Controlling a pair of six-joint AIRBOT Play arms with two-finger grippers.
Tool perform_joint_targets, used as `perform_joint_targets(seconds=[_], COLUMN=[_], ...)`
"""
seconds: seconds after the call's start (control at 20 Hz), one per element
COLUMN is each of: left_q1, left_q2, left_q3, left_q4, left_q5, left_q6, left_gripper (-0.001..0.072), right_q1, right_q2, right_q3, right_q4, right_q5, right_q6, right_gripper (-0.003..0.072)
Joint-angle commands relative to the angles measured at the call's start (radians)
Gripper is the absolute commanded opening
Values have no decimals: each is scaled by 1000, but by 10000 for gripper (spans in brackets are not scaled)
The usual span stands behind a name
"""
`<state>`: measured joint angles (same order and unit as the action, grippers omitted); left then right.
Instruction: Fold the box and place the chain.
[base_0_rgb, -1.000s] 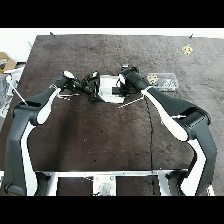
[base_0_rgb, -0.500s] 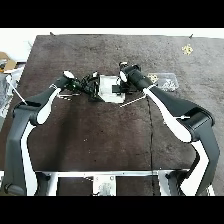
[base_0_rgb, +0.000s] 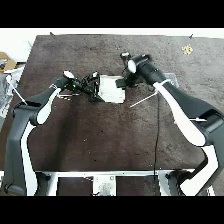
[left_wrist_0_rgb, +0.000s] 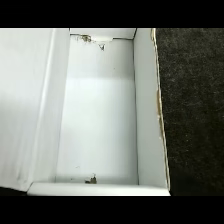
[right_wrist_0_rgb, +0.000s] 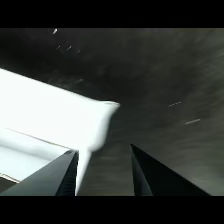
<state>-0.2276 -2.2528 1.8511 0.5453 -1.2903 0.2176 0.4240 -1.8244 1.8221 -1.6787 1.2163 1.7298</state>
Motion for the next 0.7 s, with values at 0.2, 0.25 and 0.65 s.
perform_joint_targets(seconds=[0.2,0.25,0.65], left_q1=[1,1,1], left_q2=[-1,0,-1], left_q3=[0,0,0], left_q4=[0,0,0], left_q5=[-1,0,0], left_q6=[0,0,0], left_gripper=[388,388,389], right_q1=[-275,-313,-465], right_q2=[86,74,-83], right_q3=[17,14,14], right_q4=[-14,12,276], right_q5=[-86,-87,-44], right_q6=[-225,-243,-350], right_gripper=[294,293,195])
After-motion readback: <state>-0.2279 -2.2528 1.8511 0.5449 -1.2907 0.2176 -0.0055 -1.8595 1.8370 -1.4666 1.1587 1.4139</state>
